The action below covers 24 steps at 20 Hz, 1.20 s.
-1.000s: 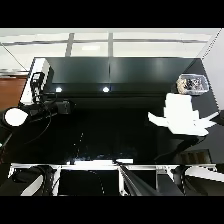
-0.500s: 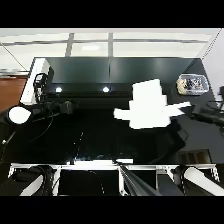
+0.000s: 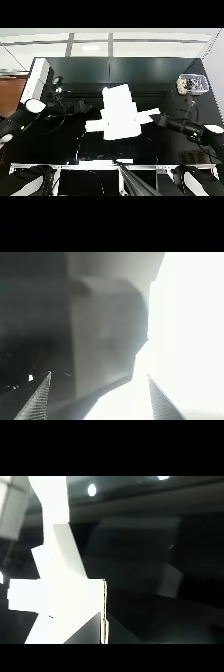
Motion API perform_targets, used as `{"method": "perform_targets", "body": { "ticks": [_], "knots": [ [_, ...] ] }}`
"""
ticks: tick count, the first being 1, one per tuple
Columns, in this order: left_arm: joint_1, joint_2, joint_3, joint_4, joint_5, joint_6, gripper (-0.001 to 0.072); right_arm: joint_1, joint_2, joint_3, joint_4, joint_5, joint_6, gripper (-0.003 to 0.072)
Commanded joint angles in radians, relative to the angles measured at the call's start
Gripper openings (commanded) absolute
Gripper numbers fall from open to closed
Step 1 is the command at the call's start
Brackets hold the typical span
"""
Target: Fold the box and place the chain.
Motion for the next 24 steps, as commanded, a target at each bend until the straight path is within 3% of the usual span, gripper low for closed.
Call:
{"method": "perform_targets", "body": {
  "ticks": [1,7,10,12,14,15,17,18,19,21,24],
  "knots": [
    [0.012,-0.194,0.072,-0.310,-0.278,0.351,0.0706,0.143,0.017,-0.020,0.027,-0.107,0.014,0.0019],
    [0.011,-0.472,0.211,-0.327,-0.480,0.438,0.0706,0.176,0.017,-0.020,0.027,-0.107,0.029,0.0019],
    [0.011,-0.560,0.275,-0.316,-0.683,0.566,0.0648,0.175,0.017,-0.020,0.027,-0.108,0.032,0.0019],
    [0.011,-0.602,0.316,-0.252,-0.763,0.582,0.0444,0.175,0.017,-0.020,0.026,-0.112,0.033,0.0019],
    [0.011,-0.627,0.353,-0.148,-0.784,0.583,0.0083,0.175,0.017,-0.020,0.026,-0.122,0.035,0.0019],
    [0.010,-0.629,0.362,-0.113,-0.780,0.601,0.0042,0.175,0.017,-0.020,0.021,-0.125,0.035,0.0019],
    [0.011,-0.628,0.378,-0.105,-0.777,0.629,0.0029,0.175,0.017,-0.016,-0.005,-0.124,0.037,0.0045],
    [0.010,-0.625,0.388,-0.105,-0.775,0.641,0.0028,0.174,0.017,-0.011,-0.011,-0.123,0.043,0.0357],
    [0.009,-0.618,0.398,-0.105,-0.767,0.642,0.0027,0.166,0.017,0.000,-0.016,-0.116,0.043,0.0718],
    [0.004,-0.576,0.399,-0.101,-0.719,0.643,0.0026,0.126,0.017,0.071,-0.129,-0.033,0.043,0.0707],
    [-0.051,-0.441,0.346,-0.104,-0.591,0.731,0.0025,0.094,0.017,0.239,-0.437,0.101,0.043,0.0707]
  ]
}}
